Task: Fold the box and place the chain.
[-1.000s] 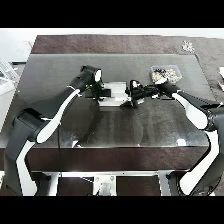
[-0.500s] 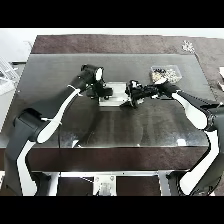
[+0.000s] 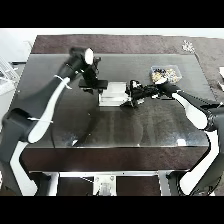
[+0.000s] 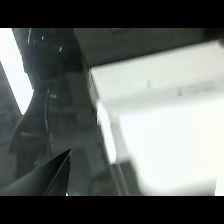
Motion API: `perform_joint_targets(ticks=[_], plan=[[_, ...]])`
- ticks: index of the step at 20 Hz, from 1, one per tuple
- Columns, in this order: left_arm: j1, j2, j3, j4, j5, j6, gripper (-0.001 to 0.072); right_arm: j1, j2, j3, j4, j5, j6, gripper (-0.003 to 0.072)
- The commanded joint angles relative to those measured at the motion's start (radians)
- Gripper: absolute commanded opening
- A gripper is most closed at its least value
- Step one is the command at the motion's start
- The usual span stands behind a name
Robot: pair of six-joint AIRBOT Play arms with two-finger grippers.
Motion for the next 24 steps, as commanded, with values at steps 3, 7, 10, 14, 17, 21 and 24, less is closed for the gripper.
perform_joint_targets(ticks=[3, 7, 10, 14, 17, 21, 24], plan=[[0.140, 0.123, 0.005, -0.178, -0.056, 0.318, 0.0479, 0.000, 0.000, 0.000, 0.000, 0.000, 0.000, 0.0591], [0.293, 0.119, -0.133, -0.412, -0.072, 0.828, 0.0478, 0.000, 0.000, 0.000, 0.000, 0.000, 0.000, 0.0591], [0.341, 0.104, -0.311, -0.490, 0.103, 1.225, 0.0312, 0.000, 0.000, 0.000, 0.000, 0.000, 0.000, 0.0591], [0.346, 0.100, -0.513, -0.610, 0.359, 1.663, 0.0720, 0.001, 0.000, 0.000, 0.000, 0.000, 0.000, 0.0591], [0.346, 0.090, -0.601, -0.764, 0.446, 1.952, 0.0720, 0.000, 0.000, 0.000, 0.000, 0.000, 0.000, 0.0591], [0.343, 0.039, -0.612, -0.914, 0.381, 2.159, 0.0720, 0.001, 0.000, 0.000, 0.000, 0.000, 0.000, 0.0591], [0.341, 0.020, -0.615, -0.922, 0.383, 2.175, 0.0720, 0.000, 0.000, 0.000, 0.000, 0.000, 0.000, 0.0591]])
